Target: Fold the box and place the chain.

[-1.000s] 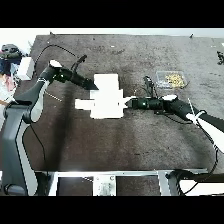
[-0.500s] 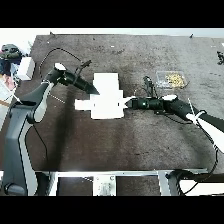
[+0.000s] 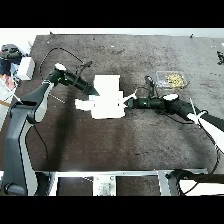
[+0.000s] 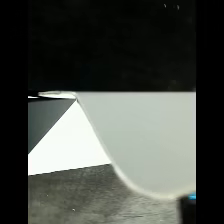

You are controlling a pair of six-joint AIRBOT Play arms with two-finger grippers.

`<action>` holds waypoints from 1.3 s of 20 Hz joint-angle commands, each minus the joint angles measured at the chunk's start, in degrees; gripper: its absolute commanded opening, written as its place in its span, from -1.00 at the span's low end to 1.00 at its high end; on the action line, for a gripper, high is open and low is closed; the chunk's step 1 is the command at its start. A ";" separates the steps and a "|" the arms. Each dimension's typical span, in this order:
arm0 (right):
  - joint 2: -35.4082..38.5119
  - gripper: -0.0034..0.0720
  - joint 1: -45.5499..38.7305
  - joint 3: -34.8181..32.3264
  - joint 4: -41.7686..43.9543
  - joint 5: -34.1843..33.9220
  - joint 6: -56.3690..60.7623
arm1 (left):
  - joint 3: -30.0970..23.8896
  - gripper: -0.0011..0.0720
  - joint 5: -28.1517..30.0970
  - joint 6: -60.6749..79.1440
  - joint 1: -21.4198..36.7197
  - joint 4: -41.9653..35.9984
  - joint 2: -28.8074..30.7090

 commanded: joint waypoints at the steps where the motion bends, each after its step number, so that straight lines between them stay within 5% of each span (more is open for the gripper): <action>1: 3.08 0.01 -3.50 0.07 0.07 0.37 -0.09 | 0.00 -0.94 -0.61 11.13 0.00 -2.01 0.04; 8: 8.22 0.01 -11.74 0.07 -0.46 2.47 -0.94 | 0.00 -0.95 5.35 29.88 0.00 -2.84 0.04; 26: 8.22 0.01 -9.79 0.04 -7.74 -0.07 -2.29 | -0.02 -0.94 15.17 31.08 -2.29 2.54 0.00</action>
